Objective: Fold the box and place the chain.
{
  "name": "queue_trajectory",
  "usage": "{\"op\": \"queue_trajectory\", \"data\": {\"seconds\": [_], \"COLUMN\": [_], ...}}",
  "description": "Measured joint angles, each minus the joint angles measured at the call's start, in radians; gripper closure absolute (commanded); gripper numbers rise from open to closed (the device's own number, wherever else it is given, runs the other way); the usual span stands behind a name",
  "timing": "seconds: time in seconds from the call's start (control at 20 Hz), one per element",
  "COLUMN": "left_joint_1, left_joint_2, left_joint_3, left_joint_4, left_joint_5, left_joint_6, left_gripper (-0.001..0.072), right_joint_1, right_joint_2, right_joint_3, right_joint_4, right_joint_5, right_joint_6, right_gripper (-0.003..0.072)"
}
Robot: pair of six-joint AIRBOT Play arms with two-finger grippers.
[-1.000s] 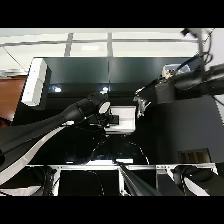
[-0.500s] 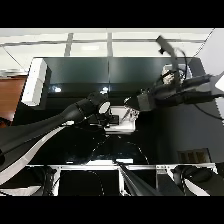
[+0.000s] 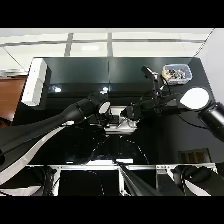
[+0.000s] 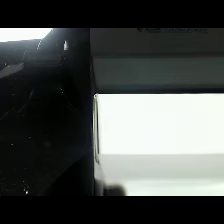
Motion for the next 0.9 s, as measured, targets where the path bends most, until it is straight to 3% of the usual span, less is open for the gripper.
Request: {"op": "queue_trajectory", "data": {"seconds": [0.65, 0.7, 0.75, 0.9], "left_joint_1": [0.000, 0.000, 0.000, 0.000], "left_joint_2": [0.000, 0.000, 0.000, 0.000], "left_joint_3": [0.000, 0.000, 0.000, 0.000], "left_joint_4": [0.000, 0.000, 0.000, 0.000], "left_joint_5": [0.000, 0.000, 0.000, 0.000], "left_joint_6": [0.000, 0.000, 0.000, 0.000], "left_gripper": [0.0682, 0.0682, 0.0683, 0.0682], "right_joint_1": [0.003, 0.003, 0.003, -0.023], "right_joint_2": [-0.020, -0.020, -0.020, -0.019], "right_joint_3": [-0.013, -0.013, -0.013, -0.013], "right_joint_4": [-0.070, -0.072, -0.075, -0.080], "right_joint_5": [-0.082, -0.085, -0.087, -0.079], "right_joint_6": [0.037, 0.039, 0.043, 0.045], "right_gripper": [0.0669, 0.0571, 0.0362, 0.0341]}}
